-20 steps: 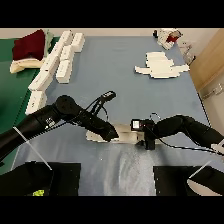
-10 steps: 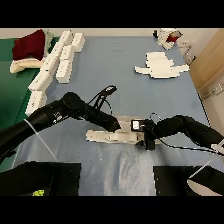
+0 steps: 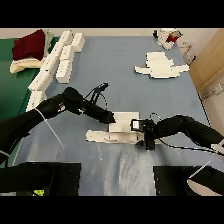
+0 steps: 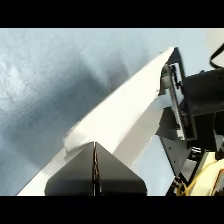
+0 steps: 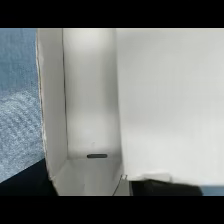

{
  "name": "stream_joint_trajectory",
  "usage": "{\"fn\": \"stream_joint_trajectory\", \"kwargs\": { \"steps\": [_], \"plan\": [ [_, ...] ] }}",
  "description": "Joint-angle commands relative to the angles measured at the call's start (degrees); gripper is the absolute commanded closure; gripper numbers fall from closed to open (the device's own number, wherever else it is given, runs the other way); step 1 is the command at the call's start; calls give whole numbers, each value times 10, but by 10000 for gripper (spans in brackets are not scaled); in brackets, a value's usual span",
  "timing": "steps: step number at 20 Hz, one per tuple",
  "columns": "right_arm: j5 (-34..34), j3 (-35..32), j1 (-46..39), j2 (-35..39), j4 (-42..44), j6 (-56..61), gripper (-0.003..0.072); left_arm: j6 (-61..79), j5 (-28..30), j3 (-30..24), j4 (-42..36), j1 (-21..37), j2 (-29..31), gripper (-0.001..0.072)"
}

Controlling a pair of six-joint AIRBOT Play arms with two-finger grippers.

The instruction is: Fold the box.

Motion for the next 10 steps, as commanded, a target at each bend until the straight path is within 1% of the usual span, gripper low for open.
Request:
{"fn": "stream_joint_trajectory", "kwargs": {
  "steps": [1,4,6,10],
  "plan": [
    [0,0,0,0,-1,0,129,10,-13,1,-17,-1,-42,694],
    [-1,0,0,0,0,0,129,17,3,1,-22,-3,-64,695],
    [-1,0,0,0,0,0,129,18,18,1,-24,-3,-66,695],
    [0,0,0,0,-1,0,129,34,17,4,-38,-3,-66,694]
  ]
}}
